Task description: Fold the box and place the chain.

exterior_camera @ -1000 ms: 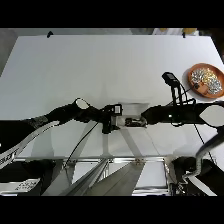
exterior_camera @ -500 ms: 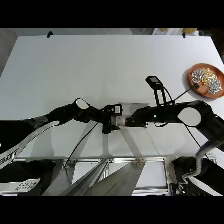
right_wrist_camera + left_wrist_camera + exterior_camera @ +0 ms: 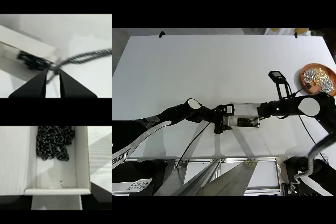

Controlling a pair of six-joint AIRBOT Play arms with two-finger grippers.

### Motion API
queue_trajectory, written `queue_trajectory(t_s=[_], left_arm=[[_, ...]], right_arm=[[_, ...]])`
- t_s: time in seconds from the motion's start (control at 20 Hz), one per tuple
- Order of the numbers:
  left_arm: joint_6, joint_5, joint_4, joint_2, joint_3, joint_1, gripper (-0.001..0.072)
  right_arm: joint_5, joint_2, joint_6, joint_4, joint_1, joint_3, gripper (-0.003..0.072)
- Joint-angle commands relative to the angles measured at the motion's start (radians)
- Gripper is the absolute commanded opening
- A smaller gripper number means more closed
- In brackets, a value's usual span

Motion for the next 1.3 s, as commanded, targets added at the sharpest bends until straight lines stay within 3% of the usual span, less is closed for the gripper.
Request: queue_trajectory(t_s=[0.0,0.25,0.55,1.25], left_arm=[[0.0,0.0,0.0,0.001,0.0,0.0,0.0314],[0.0,0.0,0.0,0.001,0.0,0.0,0.0314],[0.0,0.0,0.0,0.001,0.0,0.0,0.0314],[0.0,0.0,0.0,0.001,0.0,0.0,0.0314]], right_arm=[[0.092,-0.006,0.029,-0.163,-0.087,0.0,0.0176],[0.002,-0.071,0.053,-0.167,-0.1,-0.047,0.0241],[-0.042,-0.201,0.057,-0.163,-0.099,-0.049,0.0241],[-0.128,-0.311,0.059,-0.161,-0.1,-0.049,0.024]])
